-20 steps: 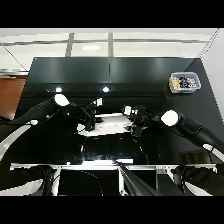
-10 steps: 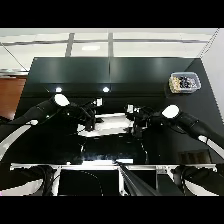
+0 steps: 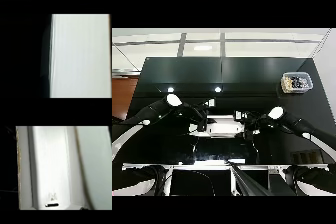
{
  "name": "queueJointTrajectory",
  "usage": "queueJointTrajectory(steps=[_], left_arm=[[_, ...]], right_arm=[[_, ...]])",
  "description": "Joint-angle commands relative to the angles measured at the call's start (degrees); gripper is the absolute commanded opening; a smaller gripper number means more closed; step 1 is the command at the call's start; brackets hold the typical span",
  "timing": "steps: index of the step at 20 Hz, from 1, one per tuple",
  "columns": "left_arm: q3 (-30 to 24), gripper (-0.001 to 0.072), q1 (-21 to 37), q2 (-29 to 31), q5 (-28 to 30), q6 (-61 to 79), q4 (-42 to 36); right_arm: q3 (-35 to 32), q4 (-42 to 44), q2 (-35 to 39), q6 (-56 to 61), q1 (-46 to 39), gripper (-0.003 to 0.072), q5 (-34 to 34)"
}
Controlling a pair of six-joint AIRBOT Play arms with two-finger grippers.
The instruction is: Fold the box and place the chain.
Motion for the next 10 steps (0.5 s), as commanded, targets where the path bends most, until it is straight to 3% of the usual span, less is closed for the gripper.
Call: queueJointTrajectory(steps=[1,10], left_arm=[[0.02,0.0025,0.02,-0.02,0.42,-0.2,-0.04],[0.02,0.0026,0.02,-0.02,0.42,-0.2,-0.04]], right_arm=[[0.02,-1.03,-0.57,0.0,0.39,0.0634,-0.74],[-0.39,-1.09,-0.5,1.14,0.52,0.0634,-3.56]])
